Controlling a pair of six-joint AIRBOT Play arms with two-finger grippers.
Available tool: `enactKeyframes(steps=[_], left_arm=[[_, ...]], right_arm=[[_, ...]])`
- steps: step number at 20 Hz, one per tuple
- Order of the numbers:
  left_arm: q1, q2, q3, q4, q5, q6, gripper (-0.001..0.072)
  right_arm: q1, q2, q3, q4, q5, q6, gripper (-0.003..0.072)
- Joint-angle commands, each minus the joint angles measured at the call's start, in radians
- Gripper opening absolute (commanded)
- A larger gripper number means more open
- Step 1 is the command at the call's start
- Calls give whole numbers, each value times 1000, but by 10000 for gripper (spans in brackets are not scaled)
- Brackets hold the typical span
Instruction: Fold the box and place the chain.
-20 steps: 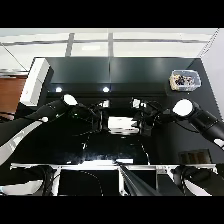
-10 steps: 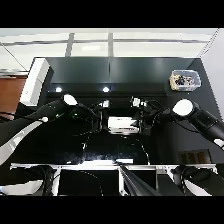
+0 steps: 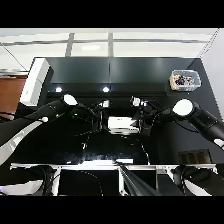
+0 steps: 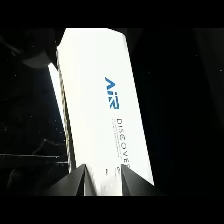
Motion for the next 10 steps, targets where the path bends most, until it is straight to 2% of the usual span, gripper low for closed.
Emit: enactKeyframes(steps=[1,10], left_arm=[[-1,-1,-1,0,0,0,408],[-1,-1,-1,0,0,0,408]], right_arm=[[1,-2,-2,-6,9,8,246],[1,-5,-2,1,-17,12,246]])
